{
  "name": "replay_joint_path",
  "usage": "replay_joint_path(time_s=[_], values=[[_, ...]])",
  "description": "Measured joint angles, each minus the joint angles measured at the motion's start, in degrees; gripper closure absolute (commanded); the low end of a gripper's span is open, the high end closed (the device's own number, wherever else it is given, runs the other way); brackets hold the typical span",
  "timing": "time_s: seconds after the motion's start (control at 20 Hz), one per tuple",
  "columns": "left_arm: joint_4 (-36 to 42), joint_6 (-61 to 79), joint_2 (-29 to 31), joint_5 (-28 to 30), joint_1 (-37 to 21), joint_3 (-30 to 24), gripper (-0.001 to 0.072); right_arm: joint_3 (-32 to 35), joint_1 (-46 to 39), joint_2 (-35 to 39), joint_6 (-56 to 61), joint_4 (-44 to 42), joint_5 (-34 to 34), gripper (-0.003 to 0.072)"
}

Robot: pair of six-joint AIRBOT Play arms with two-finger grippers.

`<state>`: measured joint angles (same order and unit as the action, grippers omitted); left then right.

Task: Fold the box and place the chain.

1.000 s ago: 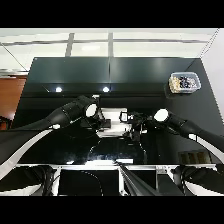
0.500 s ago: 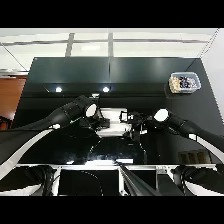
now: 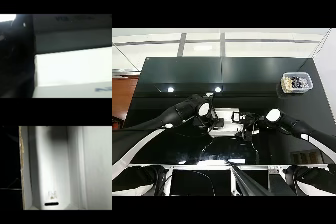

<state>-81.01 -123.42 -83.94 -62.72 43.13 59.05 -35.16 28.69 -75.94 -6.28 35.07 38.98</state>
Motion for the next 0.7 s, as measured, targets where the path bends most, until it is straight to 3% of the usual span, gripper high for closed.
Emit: replay_joint_path(time_s=[0.05,0.15,0.3,0.4,0.45,0.7], values=[[0.02,-0.09,-0.13,-0.02,-0.09,0.09,0.0551,0.00,-0.02,0.00,0.09,-0.02,-0.02,0.0453],[0.09,-0.07,-0.44,-0.35,-0.07,0.17,0.0684,0.00,-0.02,0.00,-0.02,0.07,-0.04,0.0452],[0.37,-0.20,-0.85,-0.74,-0.07,0.31,0.0684,0.00,-0.02,0.02,0.15,-0.07,0.07,0.0436],[0.50,0.20,-1.03,-0.83,-0.09,0.31,0.0685,0.00,-0.02,0.02,0.50,-0.04,0.09,0.0118],[0.55,0.44,-1.05,-0.85,-0.09,0.35,0.0685,0.00,-0.02,0.13,1.60,-0.02,0.11,0.0063],[1.18,1.36,-1.27,-0.90,-0.04,1.18,0.0685,0.07,-0.13,3.04,7.43,3.32,1.22,0.0063]])
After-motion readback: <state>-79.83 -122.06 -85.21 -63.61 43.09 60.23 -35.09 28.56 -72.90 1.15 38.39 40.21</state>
